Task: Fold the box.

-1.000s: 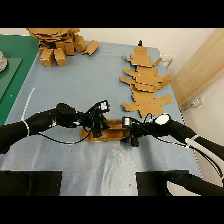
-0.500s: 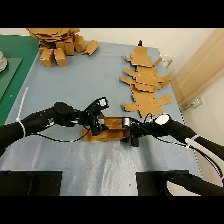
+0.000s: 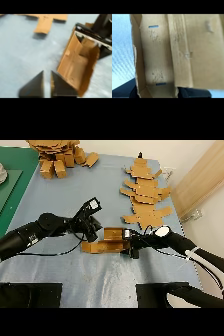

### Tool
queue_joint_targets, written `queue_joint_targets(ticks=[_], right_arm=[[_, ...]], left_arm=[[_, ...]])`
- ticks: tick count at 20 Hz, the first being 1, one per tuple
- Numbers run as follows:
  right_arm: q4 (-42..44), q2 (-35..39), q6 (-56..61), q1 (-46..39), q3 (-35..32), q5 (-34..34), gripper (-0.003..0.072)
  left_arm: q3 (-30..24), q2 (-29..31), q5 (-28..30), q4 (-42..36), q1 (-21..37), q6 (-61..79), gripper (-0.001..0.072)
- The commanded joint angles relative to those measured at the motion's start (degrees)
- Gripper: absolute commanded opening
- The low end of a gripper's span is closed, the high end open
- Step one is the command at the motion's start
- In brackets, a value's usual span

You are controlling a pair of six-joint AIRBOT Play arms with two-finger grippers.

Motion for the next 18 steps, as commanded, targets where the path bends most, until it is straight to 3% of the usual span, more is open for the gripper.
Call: queue_joint_targets(ticks=[1,3,4,5,9,15,18], right_arm=[[0.0,0.02,0.0,0.0,-0.04,0.07,0.0521],[0.0,0.02,-0.02,0.0,-0.04,0.07,0.052],[0.0,0.02,0.0,0.0,-0.04,0.04,0.052],[0.0,0.0,0.0,0.0,-0.04,0.07,0.052],[0.0,0.02,-0.02,0.0,-0.04,0.04,0.052],[0.0,0.02,0.0,0.0,-0.04,0.04,0.052],[0.0,0.02,-0.02,0.0,-0.04,0.02,0.052]], left_arm=[[-1.38,3.26,-16.94,22.58,-0.02,-36.68,0.0012],[-1.4,3.82,-29.0,22.25,-0.35,-44.24,0.0012],[-1.4,3.78,-31.89,18.88,-1.2,-45.31,0.0011],[-1.42,3.76,-31.63,15.17,-2.6,-45.9,0.0011],[-0.44,0.87,-19.61,4.83,-6.27,-45.75,0.0012],[10.12,-13.81,-12.81,3.58,-4.63,-45.24,0.0011],[15.15,-18.47,-13.66,1.01,-1.57,-45.29,0.0011]])
